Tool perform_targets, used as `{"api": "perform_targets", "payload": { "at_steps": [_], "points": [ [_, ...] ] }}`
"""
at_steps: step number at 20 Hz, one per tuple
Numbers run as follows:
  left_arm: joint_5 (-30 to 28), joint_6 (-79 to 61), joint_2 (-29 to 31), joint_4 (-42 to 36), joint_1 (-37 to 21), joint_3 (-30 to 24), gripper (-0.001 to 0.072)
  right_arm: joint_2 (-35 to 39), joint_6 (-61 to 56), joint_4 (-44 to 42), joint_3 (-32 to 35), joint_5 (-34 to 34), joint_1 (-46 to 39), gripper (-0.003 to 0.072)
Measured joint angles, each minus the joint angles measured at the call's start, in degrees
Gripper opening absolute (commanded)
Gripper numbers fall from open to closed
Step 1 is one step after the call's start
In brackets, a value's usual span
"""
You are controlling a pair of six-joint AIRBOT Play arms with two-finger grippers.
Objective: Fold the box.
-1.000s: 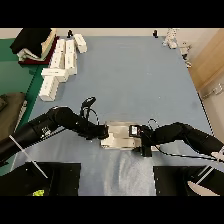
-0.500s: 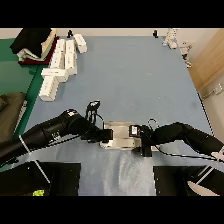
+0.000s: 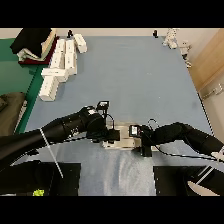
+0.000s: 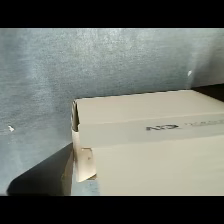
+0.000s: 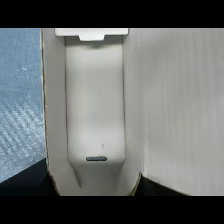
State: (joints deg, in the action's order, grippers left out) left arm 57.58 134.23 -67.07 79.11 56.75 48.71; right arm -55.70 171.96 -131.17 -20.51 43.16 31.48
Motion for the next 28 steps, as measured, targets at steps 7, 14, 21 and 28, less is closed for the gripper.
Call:
{"api": "perform_targets", "payload": {
  "at_steps": [7,14,21,28],
  "points": [
    [4.2,6.1,-4.7,4.6,2.1,4.2,0.0347,0.0,0.0,0.0,0.0,0.0,0.0,0.0505],
    [8.0,12.3,-11.0,10.6,5.4,8.7,0.0339,0.0,0.0,0.0,0.0,0.0,0.0,0.0505],
    [9.8,14.0,-12.6,12.3,7.2,9.5,0.0018,0.0,0.0,0.0,0.0,0.0,0.0,0.0505],
    [8.7,14.3,-13.0,11.3,7.5,9.5,0.0517,0.0,0.0,0.0,0.0,0.0,0.0,0.0505]
  ]
}}
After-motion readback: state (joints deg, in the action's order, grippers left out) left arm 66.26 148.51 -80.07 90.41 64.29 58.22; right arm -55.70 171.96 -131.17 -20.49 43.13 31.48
